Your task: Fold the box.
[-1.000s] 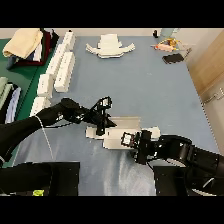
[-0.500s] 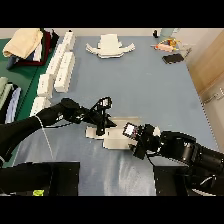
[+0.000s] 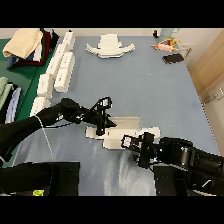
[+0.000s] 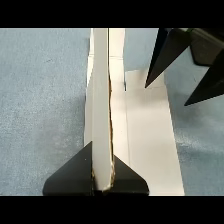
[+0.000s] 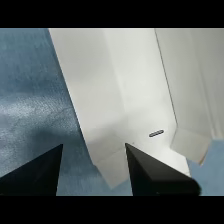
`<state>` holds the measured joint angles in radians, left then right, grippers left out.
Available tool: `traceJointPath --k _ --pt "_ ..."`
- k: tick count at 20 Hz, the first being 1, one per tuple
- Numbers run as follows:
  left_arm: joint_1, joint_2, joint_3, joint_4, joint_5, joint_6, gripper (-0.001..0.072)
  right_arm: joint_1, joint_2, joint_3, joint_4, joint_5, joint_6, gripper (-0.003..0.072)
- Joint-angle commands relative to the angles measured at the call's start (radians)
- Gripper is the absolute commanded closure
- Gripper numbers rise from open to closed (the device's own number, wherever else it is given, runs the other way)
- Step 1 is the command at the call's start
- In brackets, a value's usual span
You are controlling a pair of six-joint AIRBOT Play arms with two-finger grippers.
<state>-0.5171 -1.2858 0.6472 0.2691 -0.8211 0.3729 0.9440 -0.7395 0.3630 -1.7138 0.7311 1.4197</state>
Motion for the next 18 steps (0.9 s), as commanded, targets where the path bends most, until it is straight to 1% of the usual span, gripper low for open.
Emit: traceJointPath --k 1,4,5,8,10,11,12,13,15,16,17,18 --pt "0.000 -0.001 0.000 0.000 0.000 0.000 0.0697 0.003 -0.042 -0.018 -0.089 -0.071 0.012 0.0103" --pt "0.000 -0.001 0.000 0.000 0.000 0.000 0.0697 -0.024 -0.071 -0.016 -0.147 -0.121 0.134 0.0103" --pt "0.000 -0.001 0.000 0.000 0.000 0.000 0.0698 -0.029 -0.069 -0.004 -0.153 -0.115 0.172 0.0103" --pt "-0.001 -0.001 0.000 0.000 -0.001 0.000 0.0697 -0.028 -0.053 0.056 -0.175 -0.044 0.263 0.0104" --pt "-0.001 -0.001 0.000 0.000 0.000 0.000 0.0697 -0.029 -0.037 0.079 -0.231 -0.028 0.315 0.0103" --pt "0.000 -0.001 0.000 0.000 0.000 0.000 0.0697 -0.029 -0.035 0.085 -0.255 -0.027 0.323 0.0087" --pt "-0.001 -0.001 0.000 0.000 0.000 0.000 0.0697 -0.031 -0.036 0.090 -0.265 -0.025 0.324 0.0022" --pt "-0.001 -0.001 0.000 0.000 0.000 0.000 0.0697 -0.038 -0.036 0.093 -0.264 -0.011 0.339 0.0022" --pt "0.000 -0.001 0.000 0.000 0.000 0.000 0.0697 -0.049 -0.036 0.108 -0.262 0.064 0.372 0.0022" --pt "0.000 -0.001 0.000 0.000 0.000 0.000 0.0697 -0.056 -0.036 0.111 -0.263 0.091 0.371 -0.0018" --pt "-0.001 -0.001 0.000 0.000 0.000 0.000 0.0697 -0.068 -0.036 0.111 -0.256 0.098 0.370 -0.0034" --pt "-0.001 -0.001 0.000 0.000 0.000 0.000 0.0697 -0.079 -0.036 0.111 -0.242 0.097 0.370 -0.0034"
